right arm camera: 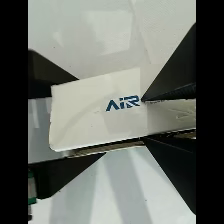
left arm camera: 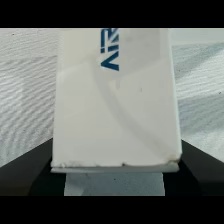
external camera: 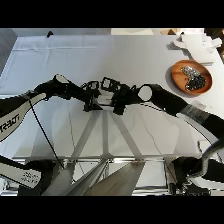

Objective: Fold the box and place the chain.

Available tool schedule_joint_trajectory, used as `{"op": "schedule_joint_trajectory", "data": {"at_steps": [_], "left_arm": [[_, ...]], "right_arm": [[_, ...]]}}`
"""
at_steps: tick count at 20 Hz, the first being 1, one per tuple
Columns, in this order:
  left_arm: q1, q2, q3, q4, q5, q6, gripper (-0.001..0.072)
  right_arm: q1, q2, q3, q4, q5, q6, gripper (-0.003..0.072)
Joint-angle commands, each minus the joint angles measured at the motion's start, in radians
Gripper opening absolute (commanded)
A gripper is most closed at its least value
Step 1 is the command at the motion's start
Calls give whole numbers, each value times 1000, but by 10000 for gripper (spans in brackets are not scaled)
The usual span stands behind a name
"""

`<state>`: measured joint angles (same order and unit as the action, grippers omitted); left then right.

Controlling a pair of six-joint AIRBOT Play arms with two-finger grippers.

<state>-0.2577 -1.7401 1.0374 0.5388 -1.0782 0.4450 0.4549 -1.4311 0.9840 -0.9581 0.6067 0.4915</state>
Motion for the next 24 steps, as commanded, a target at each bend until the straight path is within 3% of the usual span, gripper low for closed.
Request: {"op": "schedule_joint_trajectory", "data": {"at_steps": [1,5,7,9,12,14,15,18,20,24], "left_arm": [[1,0,0,0,1,1,211],[1,0,0,0,1,1,211],[0,0,0,0,1,1,211],[1,0,0,0,1,1,211],[1,0,0,0,1,1,211],[0,0,0,0,1,1,211],[0,0,0,0,1,1,211],[0,0,0,0,1,1,211],[1,0,0,0,1,1,211],[1,0,0,0,1,1,211]], "right_arm": [[4,-11,-3,-3,-18,1,196],[26,-11,-4,-3,14,1,224],[32,-10,-4,-3,27,1,415],[32,-4,-4,-3,29,1,421],[32,19,-4,3,21,17,377],[29,38,-4,38,-5,69,212],[23,46,-4,71,-21,89,170],[4,51,-4,283,-55,118,144],[-4,48,-4,372,-60,141,13],[-5,32,-8,389,-76,276,9]]}}
